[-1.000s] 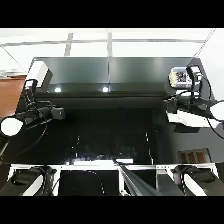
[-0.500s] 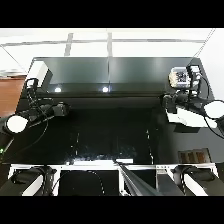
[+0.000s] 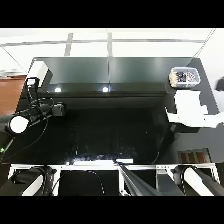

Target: Fold the box and place the chain.

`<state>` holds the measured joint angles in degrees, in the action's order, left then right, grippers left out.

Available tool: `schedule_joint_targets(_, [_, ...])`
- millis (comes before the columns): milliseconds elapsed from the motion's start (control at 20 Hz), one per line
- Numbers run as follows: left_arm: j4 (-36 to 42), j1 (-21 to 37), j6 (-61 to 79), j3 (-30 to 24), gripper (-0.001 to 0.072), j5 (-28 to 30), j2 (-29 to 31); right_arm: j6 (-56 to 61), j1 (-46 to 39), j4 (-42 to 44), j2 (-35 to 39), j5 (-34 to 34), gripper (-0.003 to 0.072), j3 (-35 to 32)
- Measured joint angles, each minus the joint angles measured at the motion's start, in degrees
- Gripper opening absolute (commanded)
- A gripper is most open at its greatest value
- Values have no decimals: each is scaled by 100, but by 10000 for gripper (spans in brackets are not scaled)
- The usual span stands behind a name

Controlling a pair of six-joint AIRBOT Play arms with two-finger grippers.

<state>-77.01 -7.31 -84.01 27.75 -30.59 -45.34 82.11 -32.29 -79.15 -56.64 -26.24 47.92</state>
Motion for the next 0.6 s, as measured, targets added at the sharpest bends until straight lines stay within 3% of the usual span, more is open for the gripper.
schedule_joint_targets(150, [-57,0,0,0,708,7,0,4,-962,-219,-588,-588,699,459])
schedule_joint_targets(350, [-50,0,0,0,708,11,0,-345,-1967,144,-1766,-2247,699,1344])
schedule_joint_targets(600, [-35,0,0,-2,708,81,-7,-1447,-2465,756,-2883,-3869,698,2227])
